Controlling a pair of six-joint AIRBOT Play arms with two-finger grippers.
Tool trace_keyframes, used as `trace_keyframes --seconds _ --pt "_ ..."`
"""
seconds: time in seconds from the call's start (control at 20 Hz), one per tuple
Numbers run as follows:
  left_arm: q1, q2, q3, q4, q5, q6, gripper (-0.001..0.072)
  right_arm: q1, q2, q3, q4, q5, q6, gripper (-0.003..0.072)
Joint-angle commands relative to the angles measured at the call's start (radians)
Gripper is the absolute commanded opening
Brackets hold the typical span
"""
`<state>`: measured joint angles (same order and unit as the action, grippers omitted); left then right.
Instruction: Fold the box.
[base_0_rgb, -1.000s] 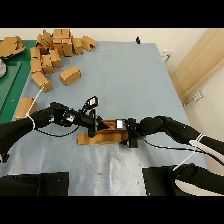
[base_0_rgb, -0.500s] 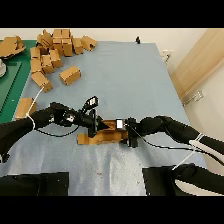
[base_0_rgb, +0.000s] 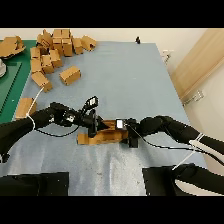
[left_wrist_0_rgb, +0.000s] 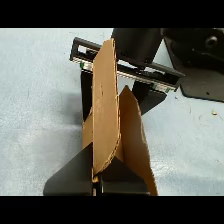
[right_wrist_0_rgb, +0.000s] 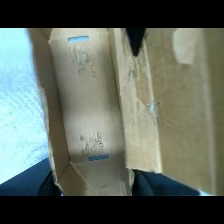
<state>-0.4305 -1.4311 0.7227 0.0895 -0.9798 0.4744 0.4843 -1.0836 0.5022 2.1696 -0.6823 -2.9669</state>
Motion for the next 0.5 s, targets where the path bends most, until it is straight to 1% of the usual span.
trace_keyframes --seconds 0.0,0.45 --pt "0.000 0.000 0.001 -0.001 0.001 0.000 0.0010 0.000 0.005 0.000 0.004 -0.027 0.012 0.0503" --pt "0.000 0.000 0.001 0.000 0.001 0.000 0.0010 0.010 0.005 0.000 0.008 -0.026 0.011 0.0505"
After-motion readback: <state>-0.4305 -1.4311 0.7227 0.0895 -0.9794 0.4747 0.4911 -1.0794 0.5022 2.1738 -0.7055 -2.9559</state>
